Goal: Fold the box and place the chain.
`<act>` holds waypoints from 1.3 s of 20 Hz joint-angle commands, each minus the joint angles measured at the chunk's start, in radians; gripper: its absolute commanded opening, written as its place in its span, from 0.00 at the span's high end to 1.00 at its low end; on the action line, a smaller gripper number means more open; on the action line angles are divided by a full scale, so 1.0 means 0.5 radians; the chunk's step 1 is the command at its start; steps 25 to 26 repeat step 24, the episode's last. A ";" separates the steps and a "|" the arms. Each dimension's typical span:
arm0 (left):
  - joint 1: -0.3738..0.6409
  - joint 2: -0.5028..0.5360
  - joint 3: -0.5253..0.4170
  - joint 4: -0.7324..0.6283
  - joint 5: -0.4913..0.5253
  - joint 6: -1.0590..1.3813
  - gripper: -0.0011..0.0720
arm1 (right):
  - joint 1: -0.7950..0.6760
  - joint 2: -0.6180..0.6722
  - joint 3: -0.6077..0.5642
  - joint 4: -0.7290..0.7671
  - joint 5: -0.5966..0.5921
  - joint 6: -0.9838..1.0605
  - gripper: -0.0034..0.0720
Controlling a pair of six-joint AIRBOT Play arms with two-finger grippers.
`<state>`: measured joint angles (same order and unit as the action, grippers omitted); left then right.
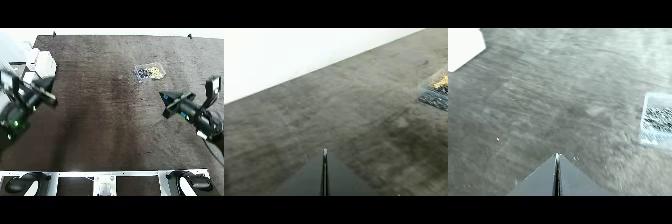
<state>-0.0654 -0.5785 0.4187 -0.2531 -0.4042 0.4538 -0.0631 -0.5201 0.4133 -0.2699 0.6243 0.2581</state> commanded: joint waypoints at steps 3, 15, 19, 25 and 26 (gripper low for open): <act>-0.084 0.500 -0.635 -0.326 0.040 0.200 0.96 | -0.002 0.519 -0.484 -0.008 -0.114 -0.015 0.94; -0.084 0.550 -0.703 -0.342 0.037 0.098 0.95 | -0.001 0.648 -0.585 -0.007 -0.112 -0.015 0.94; -0.083 0.550 -0.703 -0.342 0.037 0.097 0.95 | -0.001 0.648 -0.585 -0.006 -0.112 -0.015 0.94; -0.083 0.550 -0.703 -0.342 0.037 0.098 0.95 | -0.001 0.648 -0.585 -0.007 -0.112 -0.015 0.94; -0.083 0.550 -0.703 -0.342 0.037 0.098 0.95 | -0.001 0.648 -0.585 -0.007 -0.112 -0.015 0.94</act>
